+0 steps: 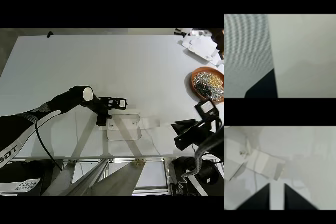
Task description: Fold the box and place the chain.
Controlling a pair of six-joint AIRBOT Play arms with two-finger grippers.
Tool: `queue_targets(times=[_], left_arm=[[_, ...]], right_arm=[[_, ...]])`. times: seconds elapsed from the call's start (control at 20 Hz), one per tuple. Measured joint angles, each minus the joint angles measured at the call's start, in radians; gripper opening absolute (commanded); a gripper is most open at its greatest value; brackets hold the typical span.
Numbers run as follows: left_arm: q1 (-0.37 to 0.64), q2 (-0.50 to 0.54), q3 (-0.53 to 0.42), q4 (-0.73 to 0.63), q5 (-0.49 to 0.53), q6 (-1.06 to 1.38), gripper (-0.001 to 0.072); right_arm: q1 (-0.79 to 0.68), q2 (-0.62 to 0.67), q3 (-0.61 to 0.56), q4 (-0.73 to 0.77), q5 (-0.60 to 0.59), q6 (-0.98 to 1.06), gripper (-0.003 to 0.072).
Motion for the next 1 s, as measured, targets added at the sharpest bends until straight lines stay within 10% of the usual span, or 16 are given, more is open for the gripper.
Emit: queue_targets(times=[0.2,0.3,0.4,1.0], left_arm=[[0.0,0.0,0.0,0.0,-0.001,0.0,0.0033],[0.0,0.0,0.0,0.0,-0.002,0.0,0.0033],[0.0,0.0,0.0,0.0,-0.002,0.0,0.0033],[0.0,0.0,0.0,0.0,-0.003,0.0,0.0033]], right_arm=[[0.001,-0.054,-0.063,0.144,0.004,-0.313,0.0056],[0.013,-0.093,-0.12,0.174,-0.018,-0.427,0.0547],[0.04,-0.134,-0.164,0.193,-0.06,-0.535,0.0699],[0.362,-0.512,-0.283,0.214,-0.661,-0.832,0.0709]])
